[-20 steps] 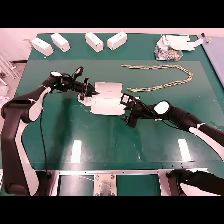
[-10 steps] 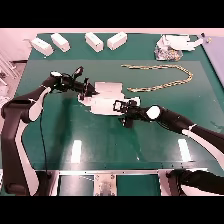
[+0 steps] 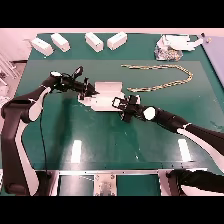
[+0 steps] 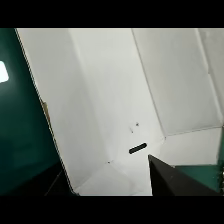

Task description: Fold the box and place the chain.

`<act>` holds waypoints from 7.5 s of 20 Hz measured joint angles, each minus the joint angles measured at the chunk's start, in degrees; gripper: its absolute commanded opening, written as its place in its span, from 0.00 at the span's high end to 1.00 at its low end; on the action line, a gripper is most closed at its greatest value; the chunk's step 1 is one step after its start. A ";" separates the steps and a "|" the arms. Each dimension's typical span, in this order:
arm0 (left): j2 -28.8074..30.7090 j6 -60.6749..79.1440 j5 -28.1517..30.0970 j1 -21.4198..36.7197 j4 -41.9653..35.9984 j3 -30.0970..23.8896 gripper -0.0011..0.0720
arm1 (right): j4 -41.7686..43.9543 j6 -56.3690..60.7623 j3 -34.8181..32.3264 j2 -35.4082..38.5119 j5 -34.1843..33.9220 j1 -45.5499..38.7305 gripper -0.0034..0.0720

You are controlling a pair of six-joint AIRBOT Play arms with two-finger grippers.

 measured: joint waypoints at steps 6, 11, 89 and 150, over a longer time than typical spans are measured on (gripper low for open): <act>0.00 -0.02 0.02 0.00 0.02 0.00 0.96 | 0.00 0.04 1.38 0.48 -1.84 -0.09 0.12; 0.02 -0.02 0.00 0.00 0.02 0.00 0.96 | -0.02 -0.94 2.12 -0.04 -2.14 -1.70 0.11; -0.02 0.46 -1.62 0.04 0.09 0.00 0.96 | 22.99 -35.98 38.97 -34.16 59.95 -21.62 0.05; 0.00 0.46 -0.37 0.00 -0.11 0.00 0.96 | 23.45 -35.50 39.76 -35.12 60.94 -21.18 0.19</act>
